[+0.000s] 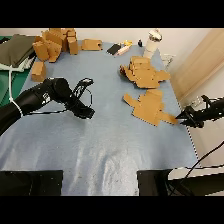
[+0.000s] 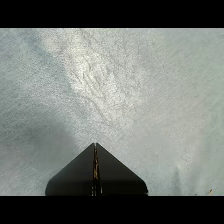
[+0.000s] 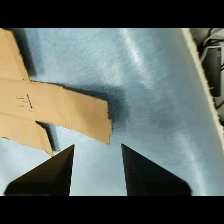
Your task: Fold the box.
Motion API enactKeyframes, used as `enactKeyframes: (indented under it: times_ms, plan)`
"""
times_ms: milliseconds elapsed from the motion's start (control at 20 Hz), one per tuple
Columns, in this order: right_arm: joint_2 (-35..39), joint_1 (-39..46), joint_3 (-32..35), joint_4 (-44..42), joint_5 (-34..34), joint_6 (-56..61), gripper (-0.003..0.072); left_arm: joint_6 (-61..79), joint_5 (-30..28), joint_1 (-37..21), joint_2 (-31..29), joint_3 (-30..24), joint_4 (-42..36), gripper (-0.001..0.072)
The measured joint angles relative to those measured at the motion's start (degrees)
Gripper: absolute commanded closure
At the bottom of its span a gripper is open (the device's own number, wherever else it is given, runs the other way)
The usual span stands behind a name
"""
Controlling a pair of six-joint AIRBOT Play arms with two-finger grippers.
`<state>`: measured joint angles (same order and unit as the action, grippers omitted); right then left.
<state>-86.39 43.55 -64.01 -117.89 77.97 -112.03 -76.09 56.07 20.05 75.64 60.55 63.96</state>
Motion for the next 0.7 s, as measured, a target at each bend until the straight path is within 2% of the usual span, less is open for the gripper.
enactKeyframes:
  times_ms: [400, 500, 600, 650, 700]
  plan:
    - [-2.4, 0.2, 0.6, -4.2, 0.3, -4.0, 0.0290, 0.0, 0.0, 0.0, 0.0, 0.0, -0.1, 0.0697]
    - [-2.6, 0.2, 0.7, -5.9, 0.4, -5.4, 0.0355, 0.0, 0.0, 0.0, 0.0, 0.0, -0.2, 0.0697]
    - [-2.7, 0.2, 0.7, -8.1, 0.8, -6.8, 0.0357, 0.0, 0.0, 0.0, 0.0, 0.0, -0.2, 0.0697]
    - [-2.7, 0.2, 0.6, -9.0, 1.1, -7.3, 0.0409, 0.0, 0.0, 0.0, 0.0, 0.0, -0.2, 0.0697]
    - [-2.7, 0.0, 0.7, -9.7, 1.3, -7.9, 0.0411, 0.0, 0.0, 0.0, 0.0, 0.0, -0.2, 0.0698]
